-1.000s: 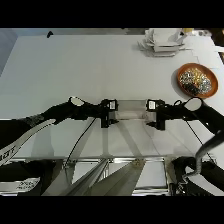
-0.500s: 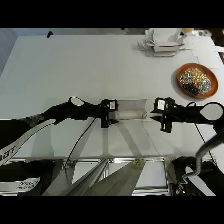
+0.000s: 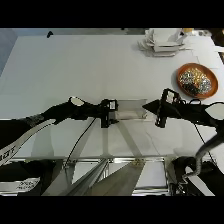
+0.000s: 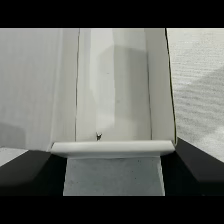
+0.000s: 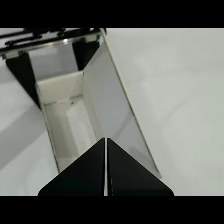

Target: Fold the box and place the chain.

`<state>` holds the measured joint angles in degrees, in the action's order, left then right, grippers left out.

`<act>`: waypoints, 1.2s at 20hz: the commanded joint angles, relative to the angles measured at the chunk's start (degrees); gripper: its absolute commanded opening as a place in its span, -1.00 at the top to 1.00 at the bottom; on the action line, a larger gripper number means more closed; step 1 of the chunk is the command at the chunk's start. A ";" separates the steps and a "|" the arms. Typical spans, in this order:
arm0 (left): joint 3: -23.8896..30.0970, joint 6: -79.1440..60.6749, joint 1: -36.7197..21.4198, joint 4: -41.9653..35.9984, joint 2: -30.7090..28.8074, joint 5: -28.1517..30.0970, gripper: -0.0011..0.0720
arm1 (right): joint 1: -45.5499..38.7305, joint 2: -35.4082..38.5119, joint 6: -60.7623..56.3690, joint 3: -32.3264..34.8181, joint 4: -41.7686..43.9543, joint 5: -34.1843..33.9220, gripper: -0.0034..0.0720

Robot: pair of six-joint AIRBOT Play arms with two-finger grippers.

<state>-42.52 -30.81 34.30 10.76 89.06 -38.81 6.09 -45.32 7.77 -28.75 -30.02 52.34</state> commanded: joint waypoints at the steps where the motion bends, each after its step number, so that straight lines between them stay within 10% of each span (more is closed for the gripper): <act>1: 0.00 0.00 0.00 0.02 0.02 0.00 0.93 | 0.04 -4.48 5.07 -0.02 9.33 -1.64 0.87; 10: 0.00 0.00 0.00 0.02 0.02 0.00 0.93 | 0.04 -22.23 7.23 -0.04 20.00 -14.51 0.87; 24: 0.00 0.00 0.00 0.02 0.02 0.00 0.93 | 0.02 -23.85 -13.05 -0.07 9.18 -16.94 0.87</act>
